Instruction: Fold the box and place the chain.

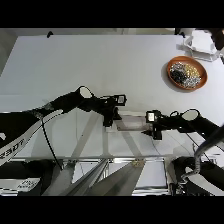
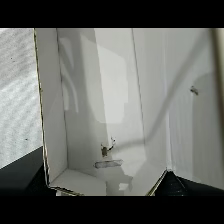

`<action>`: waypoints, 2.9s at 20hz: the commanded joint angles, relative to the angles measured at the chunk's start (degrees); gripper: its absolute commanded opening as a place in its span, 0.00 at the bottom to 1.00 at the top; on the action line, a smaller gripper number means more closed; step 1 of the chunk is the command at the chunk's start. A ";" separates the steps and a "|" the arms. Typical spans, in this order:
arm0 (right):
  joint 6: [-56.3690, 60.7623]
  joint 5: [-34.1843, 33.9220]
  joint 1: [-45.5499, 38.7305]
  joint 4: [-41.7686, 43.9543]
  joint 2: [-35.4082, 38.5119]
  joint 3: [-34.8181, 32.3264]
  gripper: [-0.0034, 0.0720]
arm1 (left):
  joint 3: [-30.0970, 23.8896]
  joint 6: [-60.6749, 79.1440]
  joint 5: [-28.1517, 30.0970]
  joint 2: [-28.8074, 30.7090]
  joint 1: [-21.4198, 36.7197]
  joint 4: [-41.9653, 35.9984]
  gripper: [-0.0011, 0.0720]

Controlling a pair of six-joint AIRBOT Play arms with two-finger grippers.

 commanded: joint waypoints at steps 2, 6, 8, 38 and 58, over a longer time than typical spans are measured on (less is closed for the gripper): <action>0.02 0.11 0.02 0.00 0.00 -0.02 0.47 | 0.02 -0.02 -0.04 0.00 -0.02 -0.26 0.03; 0.02 0.11 0.02 0.00 0.00 -0.02 0.47 | 0.02 -0.02 -0.22 0.00 -0.02 -1.66 0.03; 0.02 0.11 0.02 0.00 0.00 -0.02 0.47 | 0.02 -0.02 -0.50 0.00 -0.02 -1.66 0.03; 0.02 0.09 0.02 0.00 0.00 -0.02 0.47 | 0.00 -29.77 -14.47 19.56 -11.10 12.07 0.02; 0.02 0.09 0.02 0.00 0.00 -0.02 0.47 | 0.02 -49.29 19.67 5.11 -11.82 9.77 0.02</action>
